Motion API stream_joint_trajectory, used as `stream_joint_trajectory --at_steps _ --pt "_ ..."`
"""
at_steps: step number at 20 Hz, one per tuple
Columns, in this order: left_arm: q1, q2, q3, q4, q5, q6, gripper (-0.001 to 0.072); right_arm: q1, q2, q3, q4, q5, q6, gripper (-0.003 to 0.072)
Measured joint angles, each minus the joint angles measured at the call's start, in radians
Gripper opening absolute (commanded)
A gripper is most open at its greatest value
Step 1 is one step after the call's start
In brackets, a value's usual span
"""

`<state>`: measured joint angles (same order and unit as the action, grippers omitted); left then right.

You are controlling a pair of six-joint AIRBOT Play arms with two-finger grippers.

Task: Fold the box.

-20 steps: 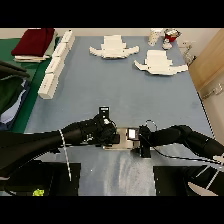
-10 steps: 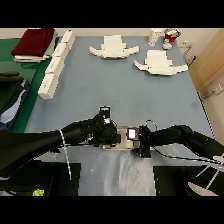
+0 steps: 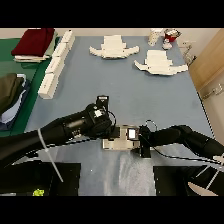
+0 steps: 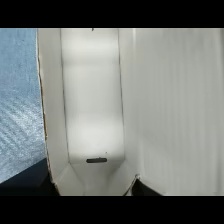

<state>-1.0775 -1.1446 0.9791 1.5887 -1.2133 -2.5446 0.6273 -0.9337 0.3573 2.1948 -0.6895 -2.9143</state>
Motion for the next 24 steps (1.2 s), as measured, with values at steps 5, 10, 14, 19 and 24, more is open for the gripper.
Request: stream_joint_trajectory --at_steps 5,10,14,19,24 --pt "0.0 0.106 0.014 0.003 -0.15 0.069 0.0015 0.0 0.0 0.0 0.0 0.0 0.0 0.0513" --pt "-0.001 0.137 0.012 0.004 -0.13 0.22 0.0015 0.0 0.0 0.0 0.0 0.0 0.0 0.0513" --pt "0.002 0.148 0.007 0.0 -0.05 0.395 0.0014 0.0 0.0 0.0 0.0 0.0 0.0 0.0513" --pt "0.161 0.232 -0.092 -0.138 -0.015 0.822 0.0014 0.0 0.0 0.0 0.0 0.0 0.0 0.0513" --pt "0.412 0.336 -0.277 -0.382 0.036 1.569 0.0432 0.0 0.0 0.0 0.0 0.0 0.0 0.0513"
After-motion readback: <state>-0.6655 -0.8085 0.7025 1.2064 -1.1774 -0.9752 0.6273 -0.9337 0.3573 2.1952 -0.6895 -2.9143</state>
